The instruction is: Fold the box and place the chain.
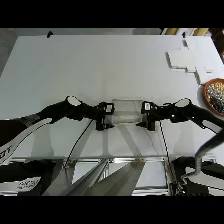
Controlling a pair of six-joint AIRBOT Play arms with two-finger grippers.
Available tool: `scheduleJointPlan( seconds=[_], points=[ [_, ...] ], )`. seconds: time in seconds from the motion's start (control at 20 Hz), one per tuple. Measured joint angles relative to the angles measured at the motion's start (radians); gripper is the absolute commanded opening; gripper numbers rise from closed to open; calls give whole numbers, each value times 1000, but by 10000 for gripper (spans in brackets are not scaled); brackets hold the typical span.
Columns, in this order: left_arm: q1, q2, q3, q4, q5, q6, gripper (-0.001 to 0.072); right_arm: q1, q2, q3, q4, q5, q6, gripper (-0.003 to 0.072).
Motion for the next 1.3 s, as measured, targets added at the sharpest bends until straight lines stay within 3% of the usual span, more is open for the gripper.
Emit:
scheduleJointPlan(
  seconds=[0.35, 0.4, 0.45, 0.55, 0.6, 1.3],
  points=[
    [-2, -7, 0, -29, 5, 17, 694, 0, 0, 0, 0, 0, 0, 328],
    [-2, -7, 0, -30, 5, 17, 643, 0, 0, 0, 0, 0, 0, 328],
    [-2, -7, 0, -31, 5, 17, 480, 0, 0, 0, 0, 0, 0, 328],
    [-2, -7, 0, -30, 3, 17, 44, 0, 0, 0, 1, 0, 0, 328],
    [-3, -7, 0, -30, 4, 17, 9, 0, 0, 0, 1, 0, 0, 328],
    [-5, -7, 0, -20, 5, 16, 9, 0, 0, 0, 0, 0, 0, 328]
  ],
)
